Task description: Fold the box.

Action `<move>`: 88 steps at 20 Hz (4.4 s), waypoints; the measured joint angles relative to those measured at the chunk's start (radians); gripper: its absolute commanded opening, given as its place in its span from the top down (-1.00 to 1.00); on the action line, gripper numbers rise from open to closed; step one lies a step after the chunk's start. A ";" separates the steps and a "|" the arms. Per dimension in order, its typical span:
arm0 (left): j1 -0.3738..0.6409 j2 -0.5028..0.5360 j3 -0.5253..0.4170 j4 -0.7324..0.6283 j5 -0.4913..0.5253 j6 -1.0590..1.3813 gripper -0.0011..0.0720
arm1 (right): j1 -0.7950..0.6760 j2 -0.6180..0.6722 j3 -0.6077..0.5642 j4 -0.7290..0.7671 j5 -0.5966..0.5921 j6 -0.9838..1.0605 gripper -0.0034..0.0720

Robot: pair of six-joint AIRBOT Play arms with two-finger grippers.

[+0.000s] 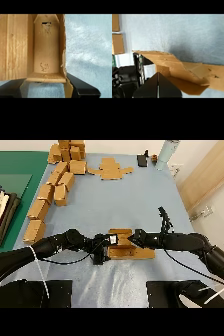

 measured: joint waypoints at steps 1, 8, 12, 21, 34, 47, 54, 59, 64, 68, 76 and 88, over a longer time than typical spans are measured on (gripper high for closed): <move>0.000 0.000 0.009 0.010 -0.007 -0.010 -0.02 | 0.000 -0.011 0.011 0.000 -0.005 -0.009 0.90; 0.000 0.000 0.040 0.108 -0.032 -0.111 -0.02 | 0.000 -0.101 0.036 -0.011 -0.004 -0.069 0.90; 0.000 -0.007 0.041 0.124 -0.040 -0.128 -0.02 | 0.000 -0.143 0.040 -0.013 0.019 -0.103 0.90; 0.001 -0.031 0.043 0.129 -0.049 -0.135 -0.02 | 0.000 -0.164 0.046 -0.014 0.050 -0.143 0.90; 0.001 -0.033 0.043 0.130 -0.055 -0.137 -0.02 | 0.000 -0.377 0.047 -0.014 0.080 -0.296 0.90; 0.001 -0.033 0.043 0.129 -0.055 -0.137 -0.02 | 0.000 -0.333 0.077 -0.019 0.009 -0.446 0.90; 0.001 -0.033 0.043 0.129 -0.054 -0.137 -0.02 | 0.000 -0.042 0.085 -0.169 -0.172 -0.529 0.90; 0.001 -0.033 0.043 0.129 -0.054 -0.137 -0.02 | 0.001 0.155 -0.011 -0.246 -0.438 -0.684 -0.36; 0.001 -0.033 0.043 0.129 -0.054 -0.137 -0.02 | 0.001 0.184 -0.100 -0.378 -0.364 -0.986 -0.68; 0.001 -0.033 0.043 0.129 -0.054 -0.137 -0.02 | 0.001 0.110 -0.123 -0.389 -0.191 -1.215 -0.67; 0.001 -0.033 0.043 0.129 -0.054 -0.137 -0.02 | 0.000 -0.049 -0.131 -0.210 -0.008 -1.552 0.21; 0.001 -0.033 0.043 0.130 -0.055 -0.134 -0.02 | 0.077 -0.124 -0.131 -0.123 0.062 -1.646 -0.08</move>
